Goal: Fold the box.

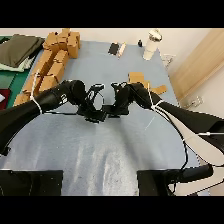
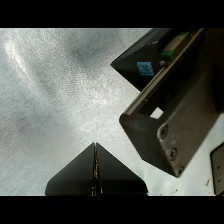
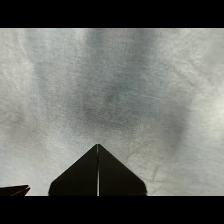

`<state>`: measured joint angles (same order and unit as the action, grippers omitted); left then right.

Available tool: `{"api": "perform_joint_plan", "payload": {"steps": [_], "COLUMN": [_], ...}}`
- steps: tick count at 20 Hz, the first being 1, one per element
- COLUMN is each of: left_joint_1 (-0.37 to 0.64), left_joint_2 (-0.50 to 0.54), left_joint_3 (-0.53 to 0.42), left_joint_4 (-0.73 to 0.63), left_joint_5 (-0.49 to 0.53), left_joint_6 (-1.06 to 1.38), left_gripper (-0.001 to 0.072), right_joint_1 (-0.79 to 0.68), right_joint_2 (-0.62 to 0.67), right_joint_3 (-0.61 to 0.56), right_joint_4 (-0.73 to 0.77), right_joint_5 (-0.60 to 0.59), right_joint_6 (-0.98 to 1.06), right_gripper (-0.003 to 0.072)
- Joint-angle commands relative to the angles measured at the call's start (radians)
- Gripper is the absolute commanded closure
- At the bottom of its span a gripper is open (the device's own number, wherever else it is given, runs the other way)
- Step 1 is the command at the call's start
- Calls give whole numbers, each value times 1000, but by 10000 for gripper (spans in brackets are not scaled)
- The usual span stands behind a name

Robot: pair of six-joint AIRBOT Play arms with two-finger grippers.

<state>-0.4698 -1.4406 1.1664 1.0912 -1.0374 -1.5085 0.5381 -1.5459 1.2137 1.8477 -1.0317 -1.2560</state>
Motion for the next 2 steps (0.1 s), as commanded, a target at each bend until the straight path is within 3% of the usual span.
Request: {"api": "perform_joint_plan", "payload": {"steps": [1, 2], "left_joint_1": [-4, -4], "left_joint_2": [-6, -6], "left_joint_3": [4, 4], "left_joint_4": [0, 0], "left_joint_5": [6, 7], "left_joint_6": [-2, -2], "left_gripper": [698, 698], "right_joint_1": [0, 0], "right_joint_2": [-5, -5], "right_joint_3": [3, 3], "right_joint_4": [4, 4], "right_joint_5": [2, 2], "right_joint_6": [-1, -1], "right_gripper": [681, 682]}}
